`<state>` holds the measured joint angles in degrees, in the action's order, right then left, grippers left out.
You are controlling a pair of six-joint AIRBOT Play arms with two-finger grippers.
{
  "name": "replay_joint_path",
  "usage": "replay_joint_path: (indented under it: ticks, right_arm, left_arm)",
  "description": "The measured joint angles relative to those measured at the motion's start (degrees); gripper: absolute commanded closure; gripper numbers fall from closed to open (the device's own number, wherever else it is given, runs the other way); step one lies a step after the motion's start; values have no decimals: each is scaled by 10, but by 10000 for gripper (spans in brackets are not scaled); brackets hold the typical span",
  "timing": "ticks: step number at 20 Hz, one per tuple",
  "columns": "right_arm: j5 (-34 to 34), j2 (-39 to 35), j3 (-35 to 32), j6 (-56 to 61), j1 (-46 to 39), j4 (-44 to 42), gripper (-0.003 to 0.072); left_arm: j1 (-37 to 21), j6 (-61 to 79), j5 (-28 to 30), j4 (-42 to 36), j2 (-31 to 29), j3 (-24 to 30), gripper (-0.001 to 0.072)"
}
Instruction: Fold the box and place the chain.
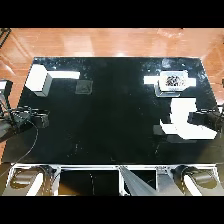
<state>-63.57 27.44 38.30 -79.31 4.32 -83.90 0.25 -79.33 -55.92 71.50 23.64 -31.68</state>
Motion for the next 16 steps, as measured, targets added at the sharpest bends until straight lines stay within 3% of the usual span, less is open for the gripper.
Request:
replay_joint_path:
  ticks: [16]
  right_arm:
    - [6,0,0,0,0,0,664]
  left_arm:
    - [0,0,0,0,0,0,688]
